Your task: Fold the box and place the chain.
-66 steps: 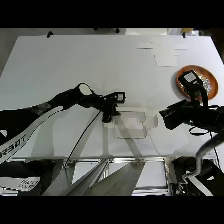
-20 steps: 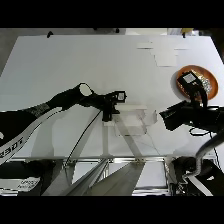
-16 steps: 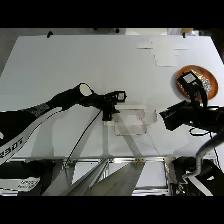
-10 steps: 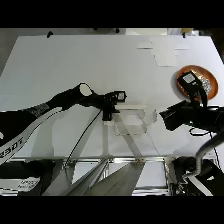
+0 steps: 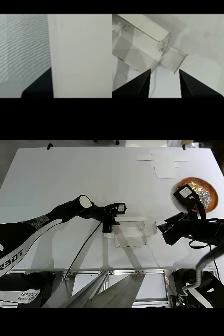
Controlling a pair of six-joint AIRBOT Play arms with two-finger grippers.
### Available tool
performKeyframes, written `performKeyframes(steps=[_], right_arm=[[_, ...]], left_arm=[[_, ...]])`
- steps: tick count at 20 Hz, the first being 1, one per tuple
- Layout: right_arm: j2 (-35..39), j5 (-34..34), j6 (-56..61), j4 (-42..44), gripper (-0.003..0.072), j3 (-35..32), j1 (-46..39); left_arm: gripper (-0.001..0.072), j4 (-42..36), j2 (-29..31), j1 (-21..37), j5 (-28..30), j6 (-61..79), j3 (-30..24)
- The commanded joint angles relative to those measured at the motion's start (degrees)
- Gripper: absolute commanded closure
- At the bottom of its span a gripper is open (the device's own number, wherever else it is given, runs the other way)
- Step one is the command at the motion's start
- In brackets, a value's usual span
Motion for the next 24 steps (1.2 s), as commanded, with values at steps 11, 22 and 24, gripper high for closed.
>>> performKeyframes(steps=[11, 22, 24], right_arm=[[0.0, 3.8, -10.5, 7.3, 0.0670, -4.7, 0.0], [-6.2, -12.5, -35.7, 10.9, 0.0591, -12.5, 0.1], [-9.1, -14.8, -40.0, 10.7, 0.0621, -12.5, 0.0]], left_arm=[[0.0698, -0.1, 0.0, 0.0, 0.0, 0.0, 0.1], [0.0698, 0.0, 0.0, 0.0, 0.0, 0.0, 0.0], [0.0698, 0.0, 0.0, 0.0, 0.0, 0.0, 0.0]])
